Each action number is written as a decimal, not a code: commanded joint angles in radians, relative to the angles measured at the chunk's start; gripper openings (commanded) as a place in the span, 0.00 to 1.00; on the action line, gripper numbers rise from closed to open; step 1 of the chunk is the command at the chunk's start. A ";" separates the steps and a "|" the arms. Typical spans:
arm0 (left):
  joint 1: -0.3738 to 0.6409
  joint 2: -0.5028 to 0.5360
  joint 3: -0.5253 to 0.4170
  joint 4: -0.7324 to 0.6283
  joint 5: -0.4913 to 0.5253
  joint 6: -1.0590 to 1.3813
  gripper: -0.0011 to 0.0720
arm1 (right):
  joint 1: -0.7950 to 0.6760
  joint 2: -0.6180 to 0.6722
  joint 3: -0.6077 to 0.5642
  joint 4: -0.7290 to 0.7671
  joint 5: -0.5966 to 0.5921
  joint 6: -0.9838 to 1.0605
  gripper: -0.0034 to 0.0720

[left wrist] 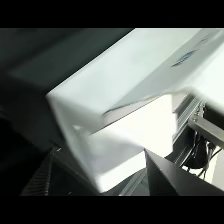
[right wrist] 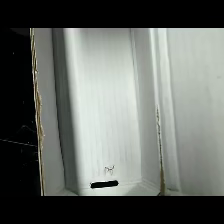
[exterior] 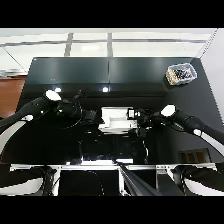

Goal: Fold the box and place the chain.

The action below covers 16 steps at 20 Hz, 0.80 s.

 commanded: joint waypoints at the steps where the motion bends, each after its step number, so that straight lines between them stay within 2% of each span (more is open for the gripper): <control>1: -0.058 0.000 0.063 0.063 0.037 -0.113 0.83 | 0.000 0.000 0.000 0.000 0.000 0.000 0.23; 2: -0.083 0.000 0.089 0.109 0.043 -0.177 0.73 | 0.000 0.000 0.000 0.000 0.000 0.000 0.23; 3: -0.106 0.000 0.111 0.157 0.050 -0.246 0.70 | 0.000 0.000 0.000 0.000 0.000 0.000 0.23; 9: -0.213 0.000 0.195 0.425 0.059 -0.514 0.68 | 0.000 0.000 0.000 0.000 0.000 0.000 0.23; 10: -0.223 0.000 0.195 0.443 0.059 -0.532 0.65 | 0.000 0.000 0.000 0.000 0.000 0.000 0.23; 11: -0.231 0.000 0.195 0.448 0.059 -0.537 0.56 | 0.000 0.000 0.000 0.000 0.000 0.000 0.23; 16: -0.272 0.000 0.195 0.446 0.106 -0.574 0.55 | 0.000 0.000 0.000 0.000 0.000 0.000 0.23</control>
